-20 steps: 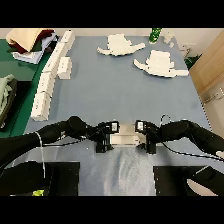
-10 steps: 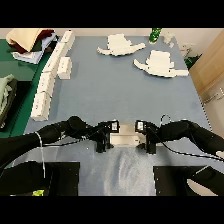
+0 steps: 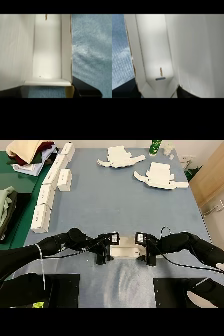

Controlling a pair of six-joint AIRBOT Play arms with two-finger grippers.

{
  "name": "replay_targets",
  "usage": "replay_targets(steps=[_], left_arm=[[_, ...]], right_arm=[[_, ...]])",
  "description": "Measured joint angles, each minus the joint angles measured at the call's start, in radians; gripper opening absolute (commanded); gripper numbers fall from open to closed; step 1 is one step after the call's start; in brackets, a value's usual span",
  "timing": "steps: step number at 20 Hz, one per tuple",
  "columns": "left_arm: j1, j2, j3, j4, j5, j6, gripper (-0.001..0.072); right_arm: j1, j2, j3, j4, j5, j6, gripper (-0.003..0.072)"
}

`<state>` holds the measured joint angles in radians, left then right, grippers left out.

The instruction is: Fold the box.

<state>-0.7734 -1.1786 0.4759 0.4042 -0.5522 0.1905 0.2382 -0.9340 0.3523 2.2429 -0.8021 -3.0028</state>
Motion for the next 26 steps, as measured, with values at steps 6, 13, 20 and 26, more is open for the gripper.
replay_targets(steps=[6, 13, 20, 26], left_arm=[[0.000, 0.000, 0.000, 0.000, 0.000, 0.000, 0.0472], [0.000, 0.000, 0.000, -0.002, 0.002, -0.003, 0.0472], [0.000, 0.000, 0.000, 0.000, -0.002, 0.000, 0.0472], [0.000, 0.000, 0.000, 0.000, 0.000, 0.000, 0.0472]], right_arm=[[0.000, 0.000, 0.000, 0.001, 0.000, 0.001, 0.0705], [0.000, 0.092, 0.051, -0.166, -0.067, 0.199, 0.0720], [-0.001, 0.294, 0.151, -0.352, -0.352, 0.727, 0.0519], [0.027, 0.349, 0.158, -0.016, -0.341, 1.207, 0.0423]])
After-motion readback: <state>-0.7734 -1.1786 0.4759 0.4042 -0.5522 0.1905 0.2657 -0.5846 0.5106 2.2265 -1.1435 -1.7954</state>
